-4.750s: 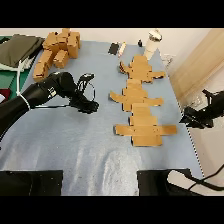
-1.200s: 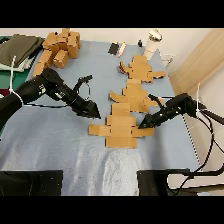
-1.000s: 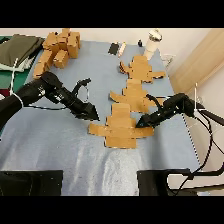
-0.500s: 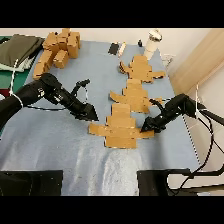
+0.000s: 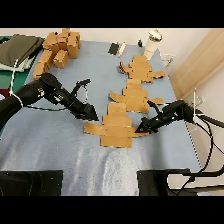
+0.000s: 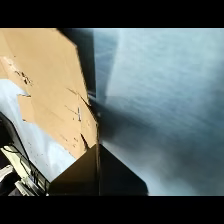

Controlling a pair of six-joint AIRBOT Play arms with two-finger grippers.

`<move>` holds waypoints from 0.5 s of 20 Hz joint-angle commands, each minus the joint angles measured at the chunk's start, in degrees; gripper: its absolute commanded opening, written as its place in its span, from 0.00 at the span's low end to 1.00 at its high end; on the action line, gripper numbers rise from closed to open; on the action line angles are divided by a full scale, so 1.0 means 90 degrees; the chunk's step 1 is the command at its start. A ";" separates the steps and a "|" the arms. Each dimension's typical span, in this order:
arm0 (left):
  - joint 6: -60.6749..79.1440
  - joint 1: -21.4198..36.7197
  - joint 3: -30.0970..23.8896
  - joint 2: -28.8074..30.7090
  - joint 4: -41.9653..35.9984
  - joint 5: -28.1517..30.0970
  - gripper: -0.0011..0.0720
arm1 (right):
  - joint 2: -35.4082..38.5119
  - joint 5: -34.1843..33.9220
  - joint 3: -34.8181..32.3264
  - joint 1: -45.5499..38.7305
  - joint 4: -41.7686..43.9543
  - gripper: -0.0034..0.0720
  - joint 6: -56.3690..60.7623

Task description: Fold the box.

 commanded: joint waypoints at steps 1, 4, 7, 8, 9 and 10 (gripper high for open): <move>0.0250 0.0034 -0.0002 -0.0005 0.0005 0.0143 0.75 | 0.0051 0.0126 -0.0146 0.0423 0.0595 0.05 -0.0894; 0.0277 0.0328 -0.0007 -0.0005 0.0005 -0.0041 0.75 | 0.0350 0.0313 -0.0568 0.0911 0.1447 0.05 -0.1795; 0.0311 0.0828 -0.0272 -0.0002 0.0000 -0.0138 0.75 | 0.0758 0.0729 -0.1132 0.1229 0.1732 0.05 -0.2062; 0.0355 0.0979 -0.0437 -0.0005 0.0000 -0.0126 0.75 | 0.0838 0.0758 -0.1263 0.1319 0.1736 0.05 -0.2084; 0.0423 0.1117 -0.0629 -0.0005 0.0000 -0.0049 0.75 | 0.0884 0.0765 -0.1350 0.1426 0.1734 0.05 -0.2101; 0.0529 0.1224 -0.0799 -0.0005 -0.0002 0.0032 0.75 | 0.0903 0.0772 -0.1389 0.1535 0.1724 0.05 -0.2106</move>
